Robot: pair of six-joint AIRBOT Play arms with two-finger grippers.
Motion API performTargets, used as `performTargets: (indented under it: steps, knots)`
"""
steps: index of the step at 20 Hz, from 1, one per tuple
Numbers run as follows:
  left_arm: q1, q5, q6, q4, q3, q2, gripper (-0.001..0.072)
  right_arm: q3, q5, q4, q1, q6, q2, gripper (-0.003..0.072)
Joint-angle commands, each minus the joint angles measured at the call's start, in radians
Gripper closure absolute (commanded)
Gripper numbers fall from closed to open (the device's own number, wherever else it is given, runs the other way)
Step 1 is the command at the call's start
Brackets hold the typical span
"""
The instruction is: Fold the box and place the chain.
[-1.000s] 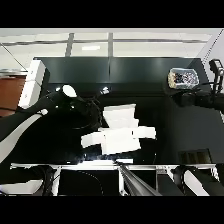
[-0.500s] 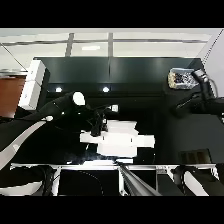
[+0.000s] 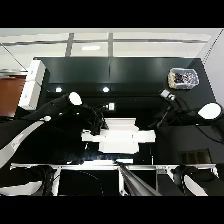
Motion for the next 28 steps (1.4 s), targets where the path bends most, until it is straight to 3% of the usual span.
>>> performTargets:
  steps: [1,8,17,28]
  knots:
    - [-0.015,0.025,-0.022,0.056,-0.001,0.000,0.0684,-0.012,-0.068,-0.010,0.133,-0.076,-0.001,-0.0022]
    - [-0.026,0.041,-0.030,0.055,-0.001,-0.001,0.0684,-0.065,-0.029,-0.050,0.240,-0.252,-0.002,-0.0022]
    - [-0.021,0.045,-0.056,0.105,-0.001,-0.001,0.0684,-0.141,-0.035,0.020,0.373,-0.270,-0.013,-0.0022]
    - [-0.021,0.045,-0.056,0.104,-0.001,-0.001,0.0684,-0.155,-0.039,-0.043,0.377,-0.319,-0.032,-0.0022]
